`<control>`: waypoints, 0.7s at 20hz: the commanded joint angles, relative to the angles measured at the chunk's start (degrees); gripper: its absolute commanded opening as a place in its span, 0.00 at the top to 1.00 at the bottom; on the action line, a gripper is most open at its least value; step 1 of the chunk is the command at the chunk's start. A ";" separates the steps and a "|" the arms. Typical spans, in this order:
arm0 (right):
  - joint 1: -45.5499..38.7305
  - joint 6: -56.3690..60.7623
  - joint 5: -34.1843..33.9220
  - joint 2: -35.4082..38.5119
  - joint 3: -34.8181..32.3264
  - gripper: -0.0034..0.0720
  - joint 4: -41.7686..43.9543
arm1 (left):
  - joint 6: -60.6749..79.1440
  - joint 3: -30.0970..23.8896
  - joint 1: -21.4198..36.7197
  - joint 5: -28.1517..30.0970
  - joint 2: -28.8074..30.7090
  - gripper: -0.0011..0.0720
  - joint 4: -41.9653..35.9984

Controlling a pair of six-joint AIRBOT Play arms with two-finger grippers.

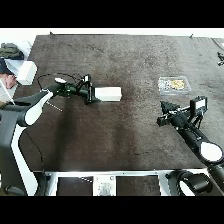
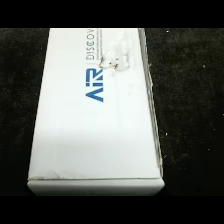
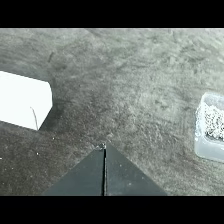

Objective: Fold the box and place the chain.

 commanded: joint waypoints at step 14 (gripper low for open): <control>0.00 0.02 -0.39 0.13 -0.26 0.98 0.07 | -4.74 0.09 1.42 2.64 7.17 0.97 -11.65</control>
